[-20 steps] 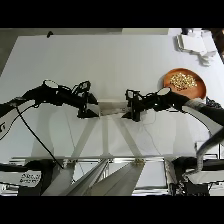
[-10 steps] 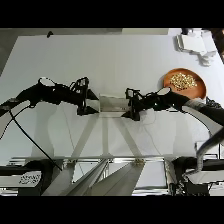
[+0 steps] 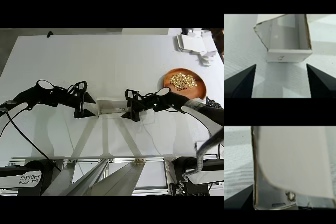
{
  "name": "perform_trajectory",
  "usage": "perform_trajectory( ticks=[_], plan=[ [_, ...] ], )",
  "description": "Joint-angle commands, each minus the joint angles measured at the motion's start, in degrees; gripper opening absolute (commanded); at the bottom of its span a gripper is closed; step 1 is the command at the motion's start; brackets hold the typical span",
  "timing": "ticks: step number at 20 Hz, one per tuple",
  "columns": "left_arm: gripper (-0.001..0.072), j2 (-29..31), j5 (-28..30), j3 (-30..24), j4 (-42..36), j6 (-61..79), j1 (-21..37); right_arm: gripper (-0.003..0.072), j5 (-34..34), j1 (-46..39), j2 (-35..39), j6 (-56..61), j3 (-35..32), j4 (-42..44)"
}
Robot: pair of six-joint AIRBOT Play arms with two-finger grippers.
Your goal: Fold the box and place the chain.
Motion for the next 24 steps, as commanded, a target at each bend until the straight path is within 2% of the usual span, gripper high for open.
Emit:
perform_trajectory(
  ticks=[1, 5, 9, 14, 17, 21, 24],
  plan=[
    [0.0702, 1.4, 0.0, -0.1, -0.5, 0.2, -0.1, 0.0405, 0.1, 0.0, 0.0, 0.0, 0.0, 0.0],
    [0.0702, 2.2, 0.6, -0.2, -0.5, 0.1, -2.8, 0.0405, 0.1, 0.0, 0.0, 0.0, 0.0, 0.0],
    [0.0702, 2.2, 7.0, -0.2, -0.5, -2.1, -5.8, 0.0405, 0.1, 0.0, 0.0, 0.0, 0.0, 0.0],
    [0.0699, 2.1, 7.6, -0.2, -0.5, -3.9, -6.2, 0.0405, 0.1, 0.0, 0.0, 0.0, 0.0, 0.0],
    [0.0699, 0.6, 10.6, -0.2, -0.6, -3.8, -6.2, 0.0405, 0.1, 0.0, 0.0, 0.0, 0.0, 0.0],
    [0.0698, -1.7, 12.0, -0.2, -1.0, 2.6, -6.2, 0.0405, 0.1, 0.0, 0.0, 0.0, 0.0, 0.0],
    [0.0698, -1.8, 12.0, -0.2, -5.5, 8.7, -6.1, 0.0405, 0.1, 0.0, 0.0, 0.0, 0.0, 0.0]
  ],
)
